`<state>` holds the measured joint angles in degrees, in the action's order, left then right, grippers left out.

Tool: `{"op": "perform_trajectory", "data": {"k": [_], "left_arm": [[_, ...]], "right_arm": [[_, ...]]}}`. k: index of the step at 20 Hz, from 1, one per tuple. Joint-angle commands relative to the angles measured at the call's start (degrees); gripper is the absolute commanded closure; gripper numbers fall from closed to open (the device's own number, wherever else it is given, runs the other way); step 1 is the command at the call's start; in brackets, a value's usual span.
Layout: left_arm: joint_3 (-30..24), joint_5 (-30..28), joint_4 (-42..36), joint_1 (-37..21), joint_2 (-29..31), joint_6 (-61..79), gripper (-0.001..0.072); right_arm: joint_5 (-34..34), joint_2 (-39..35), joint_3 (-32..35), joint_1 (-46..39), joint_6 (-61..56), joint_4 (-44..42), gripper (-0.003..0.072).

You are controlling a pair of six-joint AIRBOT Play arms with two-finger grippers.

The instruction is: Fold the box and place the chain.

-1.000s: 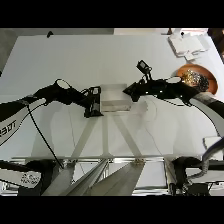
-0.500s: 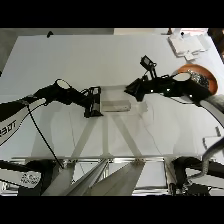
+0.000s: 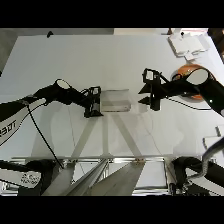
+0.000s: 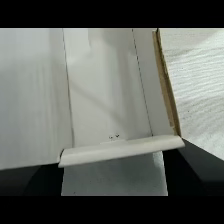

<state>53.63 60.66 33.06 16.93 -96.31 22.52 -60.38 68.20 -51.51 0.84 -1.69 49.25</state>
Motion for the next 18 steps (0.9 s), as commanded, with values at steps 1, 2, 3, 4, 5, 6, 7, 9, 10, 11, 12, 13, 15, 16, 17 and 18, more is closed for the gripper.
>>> {"op": "perform_trajectory", "data": {"k": [1, 2, 3, 4, 5, 6, 7, 9, 10, 11, 12, 13, 15, 16, 17, 18], "left_arm": [[0.0, -0.02, 0.0, -0.04, 0.02, -0.02, 0.0695], [0.0, -0.02, 0.0, -0.04, 0.02, -0.02, 0.0695], [0.0, -0.02, -0.02, -0.04, 0.02, -0.02, 0.0695], [0.0, -0.02, -0.02, -0.04, 0.02, 0.0, 0.0695], [0.0, -0.02, -0.02, -0.04, 0.02, -0.02, 0.0695], [0.0, -0.02, -0.02, -0.04, 0.02, 0.0, 0.0695], [0.0, -0.02, 0.0, -0.04, 0.02, -0.02, 0.0695], [0.0, -0.02, -0.02, -0.04, 0.02, 0.0, 0.0695], [0.0, -0.02, 0.0, -0.04, 0.02, 0.0, 0.0695], [0.0, -0.02, -0.02, -0.04, 0.02, -0.02, 0.0695], [0.0, -0.02, -0.02, -0.04, 0.02, -0.02, 0.0695], [0.0, -0.02, -0.02, -0.04, 0.02, -0.02, 0.0695], [0.0, -0.02, -0.02, -0.04, 0.02, -0.02, 0.0695], [0.0, -0.02, -0.02, -0.04, 0.02, -0.02, 0.0695], [0.0, -0.02, -0.02, -0.04, 0.02, -0.02, 0.0695], [0.0, -0.02, 0.0, -0.04, 0.02, -0.02, 0.0695]], "right_arm": [[1.4, 0.9, -0.02, 2.25, 0.22, 6.97, 0.0281], [2.62, 1.53, 0.0, 3.56, 0.22, 8.57, 0.028], [3.91, 2.56, -0.02, 4.68, 0.24, 9.38, 0.028], [4.76, 4.02, -0.02, 4.92, 0.22, 9.09, 0.028], [5.05, 5.62, -0.02, 5.18, 0.22, 8.79, 0.0281], [5.18, 7.17, -0.02, 5.6, 0.22, 8.79, 0.0283], [5.46, 8.61, -0.02, 6.32, 0.24, 8.76, 0.0283], [6.51, 10.91, -0.02, 8.2, 0.24, 8.68, 0.0285], [7.85, 11.74, -0.02, 9.01, 0.24, 8.55, 0.0285], [9.25, 12.31, -0.02, 9.7, 0.24, 8.52, 0.0287], [10.38, 12.52, -0.02, 10.1, 0.24, 8.48, 0.029], [10.88, 12.52, -0.02, 10.29, 0.24, 8.44, 0.0292], [10.27, 12.52, -0.02, 10.29, 0.24, 7.1, 0.032], [10.01, 12.52, -0.02, 10.27, 0.24, 6.08, 0.0392], [10.05, 12.52, -0.02, 10.29, 0.24, 4.9, 0.044], [10.1, 12.52, -0.02, 10.29, 0.24, 3.19, 0.0459]]}}
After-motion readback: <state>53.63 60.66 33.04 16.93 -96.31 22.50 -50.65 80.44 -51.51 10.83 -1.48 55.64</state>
